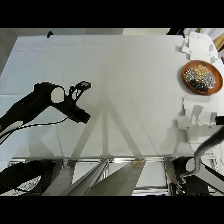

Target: Fold the box and place the chain.

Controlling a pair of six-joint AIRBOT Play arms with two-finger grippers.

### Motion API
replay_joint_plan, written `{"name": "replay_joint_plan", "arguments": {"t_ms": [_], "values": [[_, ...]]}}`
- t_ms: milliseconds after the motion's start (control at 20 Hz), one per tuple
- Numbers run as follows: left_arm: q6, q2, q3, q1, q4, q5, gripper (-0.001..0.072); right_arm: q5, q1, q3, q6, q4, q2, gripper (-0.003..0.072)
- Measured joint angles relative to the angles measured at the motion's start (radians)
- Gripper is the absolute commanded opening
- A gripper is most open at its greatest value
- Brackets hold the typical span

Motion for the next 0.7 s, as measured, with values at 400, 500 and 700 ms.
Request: {"name": "replay_joint_plan", "arguments": {"t_ms": [400, 500, 700], "values": [[0.000, 0.000, 0.000, 0.000, 0.000, 0.000, 0.0010, 0.057, 0.113, -0.015, -0.249, 0.530, 0.201, 0.0015], [0.000, 0.000, 0.000, 0.000, 0.000, 0.000, 0.0010, 0.067, 0.177, -0.041, -0.279, 0.659, 0.270, 0.0015], [0.000, 0.000, 0.000, 0.000, 0.000, 0.000, 0.0010, 0.078, 0.332, -0.121, -0.245, 0.816, 0.422, 0.0015]]}}
